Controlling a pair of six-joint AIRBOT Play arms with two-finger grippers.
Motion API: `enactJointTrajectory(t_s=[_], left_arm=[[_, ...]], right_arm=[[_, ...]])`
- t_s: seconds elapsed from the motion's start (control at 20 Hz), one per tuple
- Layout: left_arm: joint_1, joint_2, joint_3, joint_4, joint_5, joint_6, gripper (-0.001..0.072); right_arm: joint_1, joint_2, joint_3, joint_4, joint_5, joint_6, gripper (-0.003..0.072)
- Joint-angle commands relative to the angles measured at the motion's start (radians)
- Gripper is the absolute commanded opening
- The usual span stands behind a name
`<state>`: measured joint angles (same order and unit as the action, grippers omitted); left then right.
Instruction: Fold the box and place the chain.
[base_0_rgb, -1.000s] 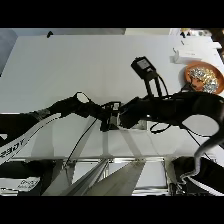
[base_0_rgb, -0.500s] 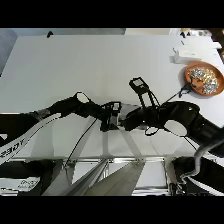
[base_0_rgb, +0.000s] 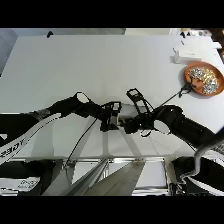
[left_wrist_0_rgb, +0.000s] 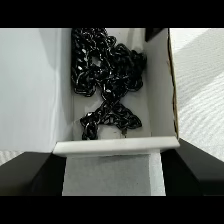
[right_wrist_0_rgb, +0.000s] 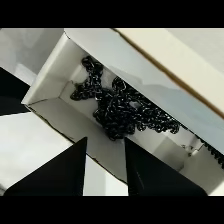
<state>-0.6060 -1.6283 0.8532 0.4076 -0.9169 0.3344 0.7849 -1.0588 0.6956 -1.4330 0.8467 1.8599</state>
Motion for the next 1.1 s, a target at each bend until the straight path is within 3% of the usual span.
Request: enactJointTrajectory(t_s=[0.0, 0.25, 0.45, 0.75, 0.85, 0.95, 1.05], left_arm=[[0.0, 0.001, 0.0, 0.0, 0.0, 0.0, 0.0172], [0.0, 0.001, 0.0, 0.0, 0.0, 0.0, 0.0172], [0.0, 0.0, 0.0, 0.0, 0.0, 0.0, 0.0172], [0.0, 0.0, 0.0, 0.0, 0.0, 0.0, 0.0172], [0.0, 0.0, 0.0, 0.0, 0.0, 0.0, 0.0172], [0.0, 0.001, 0.0, 0.0, 0.0, 0.0, 0.0172], [0.0, 0.0, 0.0, 0.0, 0.0, 0.0, 0.0172]], right_arm=[[-0.037, 0.022, 0.024, -0.003, 0.047, 0.001, 0.0283], [-0.264, 0.148, 0.146, -0.034, 0.14, -0.04, 0.028], [-0.489, 0.18, 0.152, -0.069, 0.165, -0.093, 0.0278], [-0.712, 0.086, 0.151, -0.113, 0.142, -0.161, 0.028], [-0.741, 0.023, 0.151, -0.113, 0.132, -0.164, 0.0283], [-0.749, -0.053, 0.151, -0.112, 0.117, -0.164, 0.0348], [-0.748, -0.124, 0.151, -0.111, 0.102, -0.164, 0.0348]])
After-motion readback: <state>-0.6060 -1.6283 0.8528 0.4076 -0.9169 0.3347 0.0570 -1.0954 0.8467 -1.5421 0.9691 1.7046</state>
